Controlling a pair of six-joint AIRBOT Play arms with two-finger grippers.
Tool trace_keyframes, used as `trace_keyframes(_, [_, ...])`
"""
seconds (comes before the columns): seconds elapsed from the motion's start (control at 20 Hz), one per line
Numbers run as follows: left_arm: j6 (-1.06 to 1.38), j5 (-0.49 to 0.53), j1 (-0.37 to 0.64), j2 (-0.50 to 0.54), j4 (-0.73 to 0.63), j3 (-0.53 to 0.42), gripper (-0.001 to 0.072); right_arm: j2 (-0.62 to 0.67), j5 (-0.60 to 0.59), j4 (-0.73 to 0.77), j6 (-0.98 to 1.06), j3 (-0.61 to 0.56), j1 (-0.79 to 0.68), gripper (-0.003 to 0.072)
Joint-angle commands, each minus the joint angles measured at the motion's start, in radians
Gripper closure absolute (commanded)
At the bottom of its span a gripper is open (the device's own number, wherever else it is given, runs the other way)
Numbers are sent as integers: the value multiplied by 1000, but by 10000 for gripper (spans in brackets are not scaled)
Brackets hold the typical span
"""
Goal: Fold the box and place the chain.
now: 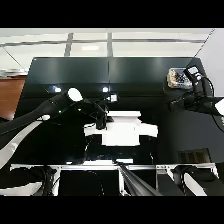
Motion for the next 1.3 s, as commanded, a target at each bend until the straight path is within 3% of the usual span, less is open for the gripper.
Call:
trace_keyframes(0.0, [67,110,11,-17,13,-2,684,-5,-84,128,-168,-60,-1,-12])
trace_keyframes(0.2, [83,79,36,-47,-13,-2,685,-17,-87,349,-490,-172,25,-12])
trace_keyframes(0.4, [98,40,71,-47,-16,-4,686,-59,-76,383,-846,-210,117,-12])
trace_keyframes(0.85, [136,2,115,-51,-8,-4,686,-227,-99,423,-1043,-209,365,-12])
trace_keyframes(1.0, [136,10,116,-55,-8,-4,687,-269,-144,438,-1090,-209,382,-12])
trace_keyframes(1.15, [135,3,115,-55,-12,-4,686,-293,-63,440,-1173,-209,410,-12])
trace_keyframes(1.25, [135,1,115,-55,-12,-4,685,-294,-88,457,-1173,-209,437,-12])
